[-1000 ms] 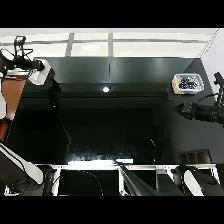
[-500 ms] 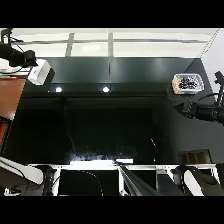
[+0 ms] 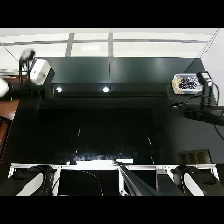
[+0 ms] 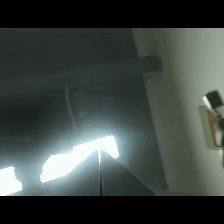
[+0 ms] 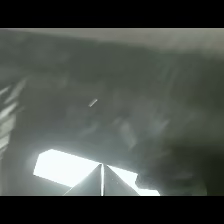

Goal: Fold the box and place the chain.

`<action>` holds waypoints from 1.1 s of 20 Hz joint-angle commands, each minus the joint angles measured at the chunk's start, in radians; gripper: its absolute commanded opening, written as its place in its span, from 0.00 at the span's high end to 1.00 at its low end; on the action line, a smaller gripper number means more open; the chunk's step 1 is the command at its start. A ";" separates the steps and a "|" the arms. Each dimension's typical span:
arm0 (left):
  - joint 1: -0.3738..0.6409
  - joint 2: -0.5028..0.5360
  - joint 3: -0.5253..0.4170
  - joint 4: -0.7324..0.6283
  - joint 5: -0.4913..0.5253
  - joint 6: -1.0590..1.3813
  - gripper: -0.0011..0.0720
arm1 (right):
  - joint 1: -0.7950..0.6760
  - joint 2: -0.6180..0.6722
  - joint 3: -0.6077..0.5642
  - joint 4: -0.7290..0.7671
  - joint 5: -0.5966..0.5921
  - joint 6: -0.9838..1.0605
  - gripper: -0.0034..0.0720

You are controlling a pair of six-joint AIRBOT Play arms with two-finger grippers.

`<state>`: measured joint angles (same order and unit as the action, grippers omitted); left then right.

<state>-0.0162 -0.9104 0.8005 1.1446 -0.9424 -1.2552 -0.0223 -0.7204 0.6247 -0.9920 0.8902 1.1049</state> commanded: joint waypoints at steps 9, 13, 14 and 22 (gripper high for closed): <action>0.010 0.440 -0.361 0.041 0.125 0.018 0.95 | 0.123 0.001 -0.122 -0.146 -0.296 0.043 0.94; 0.010 0.436 -0.361 0.041 0.125 0.018 0.95 | 0.123 0.001 -0.122 -0.146 -0.296 0.043 0.94; 0.010 0.436 -0.361 0.041 0.126 0.018 0.95 | 0.123 0.001 -0.122 -0.146 -0.296 0.043 0.94; 0.010 0.436 -0.361 0.041 0.126 0.018 0.95 | 0.123 0.001 -0.122 -0.146 -0.296 0.043 0.94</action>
